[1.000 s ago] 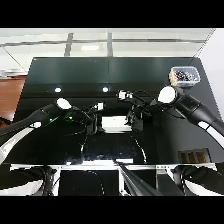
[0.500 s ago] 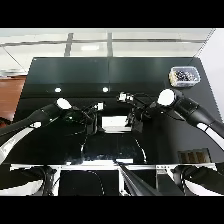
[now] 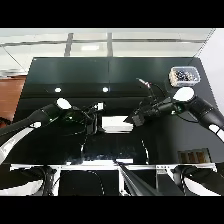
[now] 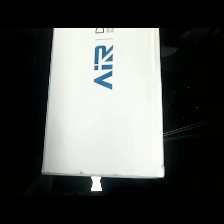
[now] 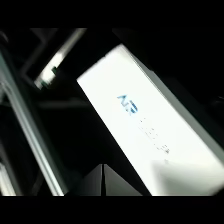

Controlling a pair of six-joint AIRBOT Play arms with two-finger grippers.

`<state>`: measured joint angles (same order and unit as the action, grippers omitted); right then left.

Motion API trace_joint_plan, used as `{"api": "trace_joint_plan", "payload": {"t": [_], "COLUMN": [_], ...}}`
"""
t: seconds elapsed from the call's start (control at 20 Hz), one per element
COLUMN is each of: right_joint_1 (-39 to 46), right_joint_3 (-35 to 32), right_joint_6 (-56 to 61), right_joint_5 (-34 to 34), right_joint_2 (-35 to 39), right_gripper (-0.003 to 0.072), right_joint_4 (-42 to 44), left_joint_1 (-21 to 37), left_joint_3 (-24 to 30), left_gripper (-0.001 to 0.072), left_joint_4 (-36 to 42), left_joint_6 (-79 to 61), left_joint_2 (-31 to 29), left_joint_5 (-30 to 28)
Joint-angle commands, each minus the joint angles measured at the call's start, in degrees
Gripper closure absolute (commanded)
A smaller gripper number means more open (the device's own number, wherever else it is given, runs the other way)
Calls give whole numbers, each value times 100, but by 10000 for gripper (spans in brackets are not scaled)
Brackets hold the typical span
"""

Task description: Fold the box and place the chain.

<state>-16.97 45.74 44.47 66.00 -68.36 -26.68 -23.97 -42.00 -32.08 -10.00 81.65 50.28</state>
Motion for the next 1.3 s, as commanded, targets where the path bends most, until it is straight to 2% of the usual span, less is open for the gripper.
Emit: {"api": "trace_joint_plan", "payload": {"t": [0.0, 0.2, 0.45, 0.6, 0.8, 0.95, 1.1, 1.15, 1.2, 1.25], "right_joint_1": [103, -151, -518, -542, -542, -358, 437, 748, 1073, 1362], "right_joint_3": [-468, -474, -474, -474, -472, -271, 289, 444, 540, 555], "right_joint_6": [428, 549, 1202, 1471, 1464, 1309, 1274, 1377, 1563, 1657], "right_joint_5": [-341, -549, -1298, -1342, -1333, -1003, 111, 361, 516, 619], "right_joint_2": [-105, -568, -804, -804, -804, -737, -162, 125, 457, 767], "right_gripper": [679, 677, 678, 678, 677, 677, 677, 677, 677, 676], "right_joint_4": [1473, 1355, 310, -122, -129, -125, -352, -632, -955, -1187], "left_joint_1": [-2, 0, 0, 0, -2, 0, 0, 0, -2, 0], "left_joint_3": [-4, -4, -4, -4, -4, -4, -48, -103, -153, -225], "left_gripper": [310, 310, 310, 310, 310, 310, 309, 246, -11, -8], "left_joint_4": [0, -2, -2, 0, 4, 114, 254, 186, 50, -127], "left_joint_6": [-4, -4, -4, -4, -4, 0, -2, 31, 199, 448], "left_joint_2": [2, 2, 2, 2, 2, 2, 0, -13, -61, -140], "left_joint_5": [15, 13, 11, 2, -11, -13, -57, -46, -57, -59]}}
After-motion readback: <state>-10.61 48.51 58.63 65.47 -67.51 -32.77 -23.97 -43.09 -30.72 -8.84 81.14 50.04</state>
